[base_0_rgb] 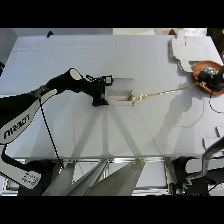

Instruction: Fold the box and place the chain.

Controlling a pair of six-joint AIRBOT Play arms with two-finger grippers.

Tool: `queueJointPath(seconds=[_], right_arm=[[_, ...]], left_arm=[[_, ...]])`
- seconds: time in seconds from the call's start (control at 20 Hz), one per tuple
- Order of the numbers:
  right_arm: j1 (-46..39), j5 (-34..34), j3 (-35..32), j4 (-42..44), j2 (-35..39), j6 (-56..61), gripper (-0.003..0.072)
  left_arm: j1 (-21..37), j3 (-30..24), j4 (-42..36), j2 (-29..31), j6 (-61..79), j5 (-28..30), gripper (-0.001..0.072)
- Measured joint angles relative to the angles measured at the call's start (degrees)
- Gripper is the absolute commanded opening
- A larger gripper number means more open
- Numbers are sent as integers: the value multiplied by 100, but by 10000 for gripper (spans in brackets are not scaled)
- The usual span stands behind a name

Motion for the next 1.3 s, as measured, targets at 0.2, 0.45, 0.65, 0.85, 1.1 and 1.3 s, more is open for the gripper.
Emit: queueJointPath(seconds=[0.2, 0.45, 0.65, 0.85, 1.1, 1.3], right_arm=[[0, -44, 7, -59, -188, 157, 122], [-4, -26, 4, -31, -245, 208, 18], [-4, 79, -9, -7, -61, -98, 17], [-2, -55, -7, -24, 494, -555, 16], [0, 11, 2, -20, 1342, -968, 15], [52, 713, 0, -24, 1921, -1425, 14]], left_arm=[[0, 0, 0, 0, 0, 0, 213], [0, 2, 0, 0, 0, 0, 213], [0, 2, 0, 0, 0, 0, 213], [0, 2, -2, 0, 0, 0, 213], [0, 0, 0, 0, 0, 0, 213], [0, 2, 0, 0, 0, 0, 213]])
